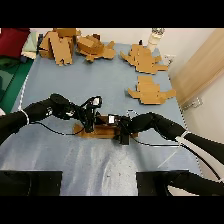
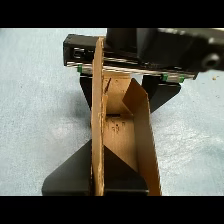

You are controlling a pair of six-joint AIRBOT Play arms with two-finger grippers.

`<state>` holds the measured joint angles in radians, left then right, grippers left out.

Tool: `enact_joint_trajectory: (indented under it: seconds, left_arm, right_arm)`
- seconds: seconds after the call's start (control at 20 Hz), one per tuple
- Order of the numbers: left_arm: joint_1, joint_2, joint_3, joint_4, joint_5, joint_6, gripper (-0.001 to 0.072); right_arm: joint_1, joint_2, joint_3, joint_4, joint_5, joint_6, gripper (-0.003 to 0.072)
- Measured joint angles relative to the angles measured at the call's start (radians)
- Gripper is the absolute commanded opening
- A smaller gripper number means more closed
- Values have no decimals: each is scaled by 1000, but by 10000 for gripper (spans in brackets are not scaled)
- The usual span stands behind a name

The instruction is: Fold the box.

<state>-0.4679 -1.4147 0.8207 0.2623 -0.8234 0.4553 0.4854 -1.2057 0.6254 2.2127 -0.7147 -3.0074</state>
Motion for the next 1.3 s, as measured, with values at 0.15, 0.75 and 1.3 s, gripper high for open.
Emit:
enact_joint_trajectory:
  seconds: [0.15,0.75,1.3]
  left_arm:
    - [0,0,0,-1,0,0,15]
    - [0,0,0,-14,1,-3,15]
    - [0,20,0,-21,13,-101,412]
  right_arm:
    - [0,0,0,-8,0,2,494]
    - [1,0,1,-21,-1,6,494]
    - [1,0,0,-19,-6,5,494]
